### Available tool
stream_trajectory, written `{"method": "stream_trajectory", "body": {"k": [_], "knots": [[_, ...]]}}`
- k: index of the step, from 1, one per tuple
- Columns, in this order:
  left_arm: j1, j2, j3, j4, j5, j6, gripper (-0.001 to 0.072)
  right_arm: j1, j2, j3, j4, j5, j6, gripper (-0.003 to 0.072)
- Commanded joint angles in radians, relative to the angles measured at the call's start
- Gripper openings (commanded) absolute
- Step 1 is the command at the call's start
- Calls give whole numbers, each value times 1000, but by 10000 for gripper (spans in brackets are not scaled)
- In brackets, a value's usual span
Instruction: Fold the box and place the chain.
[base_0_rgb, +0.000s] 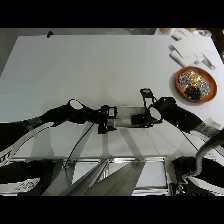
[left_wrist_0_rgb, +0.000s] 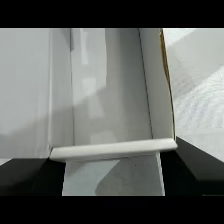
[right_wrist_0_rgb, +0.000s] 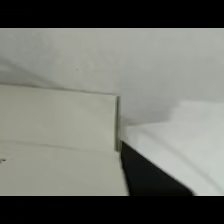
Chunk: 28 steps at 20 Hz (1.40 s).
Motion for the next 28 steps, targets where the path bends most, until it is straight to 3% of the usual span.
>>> {"method": "stream_trajectory", "body": {"k": [1, 5, 6, 9, 11, 12, 13, 14, 15, 18, 20, 22, 25, 28], "knots": [[0, 0, -1, 0, 0, -1, 9, 0, -5, 1, -23, 1, 15, 248], [0, 0, -1, 0, -1, -1, 9, 0, -22, 1, -36, 2, 26, 214], [0, 0, -1, 0, 0, -1, 9, 0, -21, 1, -36, 1, 26, 133], [0, 0, -1, 0, 0, -1, 9, 0, -21, 1, -36, -5, 25, 19], [0, 0, -1, 0, 0, -1, 9, 0, -21, 1, -40, -8, 25, 19], [0, 0, -1, 0, -1, -1, 9, 0, -21, 1, -40, -13, 25, 20], [0, 0, -1, 0, -1, -1, 9, 0, -18, 2, -40, -16, 25, 74], [0, 0, -1, 0, 0, -1, 9, 0, -7, 2, -39, -19, 21, 230], [0, 0, -1, 0, -1, -1, 9, 0, 13, 2, -40, -19, -14, 336], [0, 0, -1, 0, -1, -1, 9, 0, 120, 4, -46, 34, -223, 340], [0, 0, -1, 0, -1, -1, 9, -1, 209, 35, -47, 142, -373, 403], [0, 0, -1, 0, -1, 0, 9, -31, 281, 118, -48, 241, -426, 405], [0, 0, -1, 0, -1, -1, 9, -149, 300, 324, -48, 231, -507, 290], [0, 0, -1, 0, -1, -1, 9, -359, 223, 515, -90, 224, -591, 253]]}}
